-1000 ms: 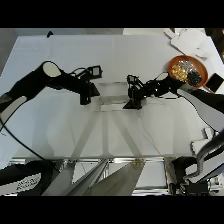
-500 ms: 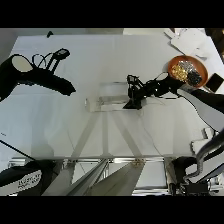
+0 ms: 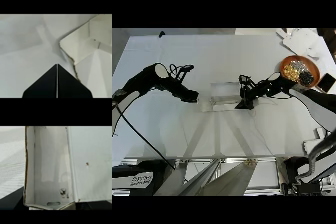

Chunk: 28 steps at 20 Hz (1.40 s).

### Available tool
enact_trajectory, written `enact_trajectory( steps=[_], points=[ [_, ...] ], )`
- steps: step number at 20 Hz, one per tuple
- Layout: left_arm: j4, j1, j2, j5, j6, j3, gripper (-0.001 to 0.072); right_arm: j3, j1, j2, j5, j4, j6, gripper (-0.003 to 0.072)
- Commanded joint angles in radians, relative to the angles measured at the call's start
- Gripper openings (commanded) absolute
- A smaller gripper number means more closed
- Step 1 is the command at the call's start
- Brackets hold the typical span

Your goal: Fold the box and place the chain.

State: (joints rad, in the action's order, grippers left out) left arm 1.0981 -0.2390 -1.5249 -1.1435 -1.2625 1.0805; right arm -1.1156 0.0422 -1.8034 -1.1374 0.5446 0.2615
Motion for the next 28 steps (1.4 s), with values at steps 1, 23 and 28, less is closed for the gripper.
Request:
enact_trajectory(
  steps=[1,23,28],
  points=[
    [-0.059,-0.031,-0.025,0.027,-0.028,0.0,0.0005,0.0,0.0,-0.001,0.0,0.0,0.0,0.0389],
    [-0.091,-0.044,-0.024,0.044,-0.032,-0.061,0.0008,0.0,0.0,-0.001,0.0,0.0,0.0,0.0389],
    [-0.176,-0.04,-0.023,0.033,0.05,-0.061,0.0008,0.0,0.0,-0.001,0.0,0.0,0.0,0.0389]
  ],
)
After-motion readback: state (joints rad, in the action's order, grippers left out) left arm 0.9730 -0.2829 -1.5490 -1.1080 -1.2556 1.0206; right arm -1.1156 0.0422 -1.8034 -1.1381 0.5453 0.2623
